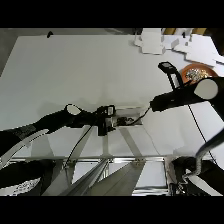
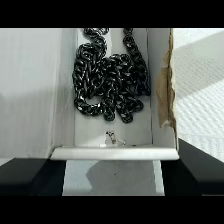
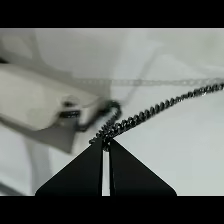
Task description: Fold the box and place the chain.
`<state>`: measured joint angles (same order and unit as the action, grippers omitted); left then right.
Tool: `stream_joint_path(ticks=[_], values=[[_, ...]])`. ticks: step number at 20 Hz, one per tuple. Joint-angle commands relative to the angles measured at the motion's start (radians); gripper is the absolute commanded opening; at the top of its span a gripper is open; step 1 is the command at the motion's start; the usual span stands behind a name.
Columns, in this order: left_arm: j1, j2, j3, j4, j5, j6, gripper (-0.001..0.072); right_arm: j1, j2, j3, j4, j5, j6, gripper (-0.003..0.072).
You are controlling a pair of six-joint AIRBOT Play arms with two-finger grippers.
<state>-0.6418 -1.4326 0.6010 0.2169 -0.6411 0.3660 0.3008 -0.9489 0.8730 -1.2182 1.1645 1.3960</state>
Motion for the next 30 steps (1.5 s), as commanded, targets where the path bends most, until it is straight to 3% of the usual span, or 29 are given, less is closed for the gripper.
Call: stream_joint_path(ticks=[1, 9, 12, 20, 24, 30], values=[[0.000, 0.000, 0.000, 0.000, 0.001, 0.000, 0.0170, 0.062, 0.117, 0.001, 0.125, 0.017, -0.018, 0.0016], [0.000, 0.000, 0.000, 0.000, 0.000, 0.000, 0.0170, 0.146, 0.179, 0.001, 0.407, -0.018, -0.080, 0.0016], [0.000, 0.000, 0.000, 0.000, 0.000, 0.000, 0.0170, 0.195, 0.178, 0.001, 0.425, -0.078, -0.089, 0.0016], [0.000, 0.000, 0.000, 0.000, 0.000, 0.000, 0.0170, 0.217, 0.080, -0.023, 0.245, -0.118, -0.032, 0.0022], [0.000, 0.000, 0.000, 0.000, 0.000, 0.000, 0.0170, 0.217, -0.015, -0.062, 0.229, -0.103, -0.043, 0.0256], [0.000, 0.001, 0.000, 0.000, 0.000, 0.000, 0.0170, 0.060, -0.020, 0.083, 0.000, -0.076, -0.014, 0.0230]])
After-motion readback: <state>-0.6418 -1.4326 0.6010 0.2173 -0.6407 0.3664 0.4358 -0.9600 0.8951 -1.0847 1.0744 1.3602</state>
